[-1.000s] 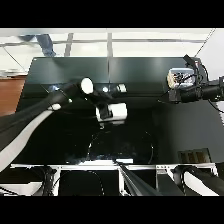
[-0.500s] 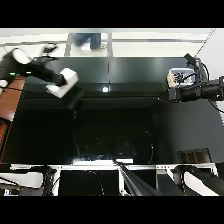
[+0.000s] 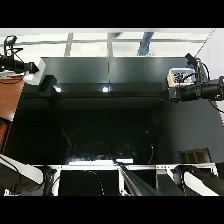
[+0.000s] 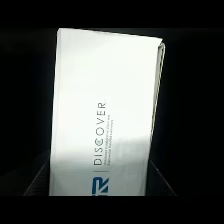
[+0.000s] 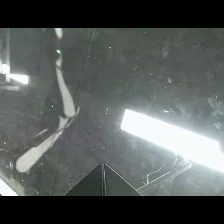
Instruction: Fold the box and place the chain.
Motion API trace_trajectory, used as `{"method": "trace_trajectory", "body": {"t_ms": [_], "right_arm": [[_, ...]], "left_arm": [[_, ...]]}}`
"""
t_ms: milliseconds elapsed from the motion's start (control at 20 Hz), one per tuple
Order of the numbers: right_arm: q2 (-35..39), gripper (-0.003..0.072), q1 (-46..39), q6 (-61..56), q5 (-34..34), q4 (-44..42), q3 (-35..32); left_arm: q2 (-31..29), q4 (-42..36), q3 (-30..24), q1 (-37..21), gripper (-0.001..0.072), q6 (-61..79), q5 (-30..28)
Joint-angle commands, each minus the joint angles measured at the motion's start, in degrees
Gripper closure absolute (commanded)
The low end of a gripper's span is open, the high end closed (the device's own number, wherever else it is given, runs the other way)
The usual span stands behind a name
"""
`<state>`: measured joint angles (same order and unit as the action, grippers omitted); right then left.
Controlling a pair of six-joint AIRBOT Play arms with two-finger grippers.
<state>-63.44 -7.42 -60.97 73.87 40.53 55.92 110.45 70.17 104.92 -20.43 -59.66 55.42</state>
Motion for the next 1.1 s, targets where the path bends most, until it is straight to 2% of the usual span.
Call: {"method": "trace_trajectory", "body": {"t_ms": [0,50,150,300,400,450,500,550,600,700,800,900,950,1050], "right_arm": [[0.00,0.0677,0.07,-0.76,-0.20,0.00,0.07],[0.00,0.0677,0.07,-0.76,-0.48,0.00,0.07],[0.00,0.0678,0.07,-0.74,-0.81,0.00,0.07],[0.00,0.0678,0.07,-0.72,-0.90,0.00,0.07],[0.00,0.0678,0.07,-0.68,-1.46,0.00,0.07],[0.00,0.0678,0.31,-0.48,-2.58,0.04,0.07],[0.00,0.0678,0.96,-0.17,-4.31,0.07,0.07],[-0.02,0.0678,1.97,0.24,-6.34,0.13,0.07],[-0.04,0.0677,3.39,0.39,-8.85,0.66,0.07],[0.00,0.0679,7.21,-1.62,-17.22,6.71,-0.17],[0.02,0.0679,11.78,-11.63,-30.42,21.00,-2.10],[0.00,0.0677,13.73,-20.48,-39.93,29.77,-6.29],[0.00,0.0675,13.84,-21.53,-43.32,30.82,-8.66],[0.00,0.0672,13.00,-21.51,-45.31,32.81,-11.89]], "left_arm": [[9.01,-0.11,12.11,-0.57,0.0418,-4.33,5.20],[10.23,-0.09,13.55,-0.37,0.0412,-4.33,7.30],[10.03,-0.09,13.60,-0.09,-0.0006,-6.08,8.09],[5.90,-0.11,16.22,0.20,-0.0006,-8.41,7.15],[-0.11,-0.13,16.20,0.22,-0.0001,-13.27,4.26],[-3.37,-0.24,16.09,0.24,0.0019,-17.46,4.28],[-6.58,-1.05,15.47,0.28,0.0221,-21.81,6.10],[-9.46,-3.10,14.34,0.31,0.0602,-23.23,9.62],[-12.37,-6.29,11.96,0.52,0.0685,-22.49,13.62],[-18.38,-8.85,4.04,2.84,0.0686,-19.71,18.93],[-26.14,-7.65,-7.87,7.15,0.0686,-17.35,18.14],[-36.11,-5.99,-23.34,11.72,0.0687,-15.45,10.86],[-41.77,-4.52,-32.28,13.88,0.0686,-15.47,5.92],[-51.58,-2.58,-47.91,16.35,0.0686,-15.47,-2.10]]}}
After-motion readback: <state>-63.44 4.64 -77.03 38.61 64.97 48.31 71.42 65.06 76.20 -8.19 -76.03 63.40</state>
